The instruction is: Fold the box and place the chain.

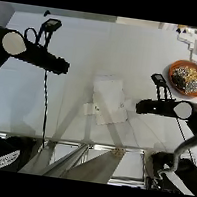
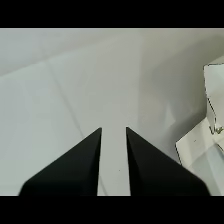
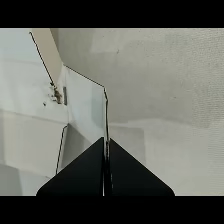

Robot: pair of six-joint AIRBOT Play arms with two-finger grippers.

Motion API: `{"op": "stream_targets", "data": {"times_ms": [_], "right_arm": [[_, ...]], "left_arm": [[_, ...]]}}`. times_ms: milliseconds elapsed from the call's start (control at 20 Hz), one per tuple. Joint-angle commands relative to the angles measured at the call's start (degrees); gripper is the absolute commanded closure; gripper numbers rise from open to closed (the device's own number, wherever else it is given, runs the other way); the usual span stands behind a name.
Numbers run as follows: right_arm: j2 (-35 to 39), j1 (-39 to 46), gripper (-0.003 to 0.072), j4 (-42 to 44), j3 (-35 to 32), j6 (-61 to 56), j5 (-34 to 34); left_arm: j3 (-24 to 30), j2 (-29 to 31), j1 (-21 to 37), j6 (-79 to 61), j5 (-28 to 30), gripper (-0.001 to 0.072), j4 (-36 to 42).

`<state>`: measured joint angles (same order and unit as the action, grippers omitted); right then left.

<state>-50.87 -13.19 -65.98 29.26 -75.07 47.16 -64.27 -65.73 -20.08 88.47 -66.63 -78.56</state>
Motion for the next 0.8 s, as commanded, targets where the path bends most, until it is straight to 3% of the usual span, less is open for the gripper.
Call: {"op": "stream_targets", "data": {"times_ms": [0,50,100,350,450,550,750], "right_arm": [[0.0,-0.2,0.0667,0.1,0.0,-0.1,-0.1],[0.0,-0.2,0.0667,0.1,0.0,-0.1,0.0],[0.0,-0.2,0.0667,0.1,0.0,-0.2,0.1],[0.0,-0.2,0.0667,0.1,0.0,-0.1,1.3],[0.0,-0.2,0.0667,0.1,0.0,-0.1,1.6],[0.0,-0.2,0.0667,0.1,0.0,-0.1,1.7],[0.0,-0.2,0.0667,0.1,0.0,-0.1,1.9]], "left_arm": [[0.7,-2.1,0.0,-10.6,-1.1,0.0296,3.7],[1.3,-3.7,0.0,-14.0,-1.1,0.0169,7.3],[2.1,-5.2,0.1,-18.1,-1.1,0.0119,11.5],[6.2,-16.0,0.0,-43.4,-4.3,0.0119,38.3],[6.3,-20.1,0.0,-46.2,-4.2,0.0112,41.6],[6.3,-23.4,0.0,-47.3,-3.8,0.0053,42.7],[6.3,-27.6,0.0,-51.3,-2.1,0.0053,48.2]]}}
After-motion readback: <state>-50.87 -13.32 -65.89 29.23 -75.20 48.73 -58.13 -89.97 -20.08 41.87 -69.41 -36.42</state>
